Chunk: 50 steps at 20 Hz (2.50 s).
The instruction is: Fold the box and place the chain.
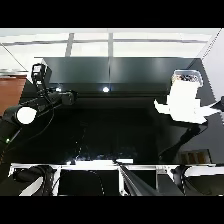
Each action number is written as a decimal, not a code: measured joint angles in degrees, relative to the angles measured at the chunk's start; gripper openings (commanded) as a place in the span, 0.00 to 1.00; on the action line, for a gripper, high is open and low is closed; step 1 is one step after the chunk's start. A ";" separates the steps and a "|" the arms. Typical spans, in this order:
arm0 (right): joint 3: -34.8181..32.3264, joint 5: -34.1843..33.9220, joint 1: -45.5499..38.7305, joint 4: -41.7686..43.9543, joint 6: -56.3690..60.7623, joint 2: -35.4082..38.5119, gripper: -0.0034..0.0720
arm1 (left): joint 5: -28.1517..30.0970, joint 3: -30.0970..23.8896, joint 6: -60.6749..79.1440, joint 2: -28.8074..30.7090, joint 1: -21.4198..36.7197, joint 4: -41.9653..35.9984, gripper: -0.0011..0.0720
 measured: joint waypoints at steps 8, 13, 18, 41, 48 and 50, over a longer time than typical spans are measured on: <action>-30.51 -7.78 11.78 22.67 -9.64 23.61 0.06 | -1.20 0.00 0.00 -0.07 -0.07 -0.22 0.98; -54.03 -21.73 28.06 40.44 -15.04 41.31 0.07 | -4.94 0.81 0.33 -2.29 0.44 -5.44 0.96; -65.22 -33.79 46.18 50.16 -15.45 48.94 0.07 | -18.45 8.96 12.48 -13.97 3.39 -18.29 0.96; -68.04 -43.41 59.65 53.33 -10.95 50.77 0.07 | -63.39 33.59 54.16 -52.17 0.66 -35.26 0.59; -68.04 -41.62 59.65 50.58 -9.75 50.80 0.23 | -65.24 37.16 56.13 -54.66 0.04 -34.34 0.05; -67.82 -41.07 59.65 49.05 -9.20 50.77 0.93 | -65.66 37.44 56.94 -54.69 0.04 -33.51 0.05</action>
